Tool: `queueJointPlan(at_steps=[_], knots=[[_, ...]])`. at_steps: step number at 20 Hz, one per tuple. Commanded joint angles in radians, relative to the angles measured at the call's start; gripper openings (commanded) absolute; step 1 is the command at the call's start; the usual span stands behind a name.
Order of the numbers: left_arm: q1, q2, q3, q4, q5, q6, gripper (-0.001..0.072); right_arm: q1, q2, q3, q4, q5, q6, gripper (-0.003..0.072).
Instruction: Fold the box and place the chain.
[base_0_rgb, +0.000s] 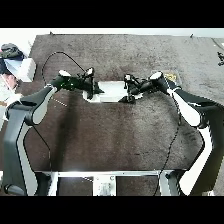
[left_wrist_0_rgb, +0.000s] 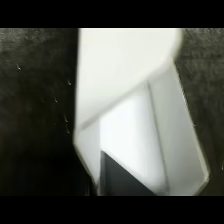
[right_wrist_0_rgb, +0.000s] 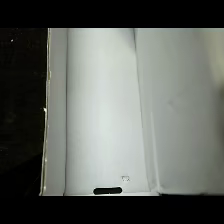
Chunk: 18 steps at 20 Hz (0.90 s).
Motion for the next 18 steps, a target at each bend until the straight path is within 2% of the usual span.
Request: queueJointPlan(at_steps=[1, 3, 9, 13, 17, 18], knots=[[0.001, 0.001, 0.000, -0.016, -0.012, -0.007, 0.0422, 0.000, -0.001, 0.001, -0.002, 0.002, 0.001, 0.0525], [0.001, 0.001, 0.012, -0.012, -0.047, -0.036, 0.0417, 0.000, -0.001, 0.001, -0.002, 0.002, 0.001, 0.0525], [0.076, 0.048, 0.046, -0.023, -0.257, -0.110, 0.0417, 0.000, -0.001, 0.000, -0.002, 0.002, 0.001, 0.0525], [0.132, 0.120, 0.045, -0.111, -0.389, -0.134, 0.0417, 0.000, -0.001, 0.000, -0.002, 0.002, 0.001, 0.0525], [0.129, 0.142, 0.045, -0.134, -0.428, -0.161, 0.0414, 0.000, -0.001, 0.001, -0.002, 0.002, 0.001, 0.0525], [0.122, 0.142, 0.045, -0.127, -0.427, -0.172, 0.0379, 0.000, -0.001, 0.000, -0.002, 0.002, 0.001, 0.0525]])
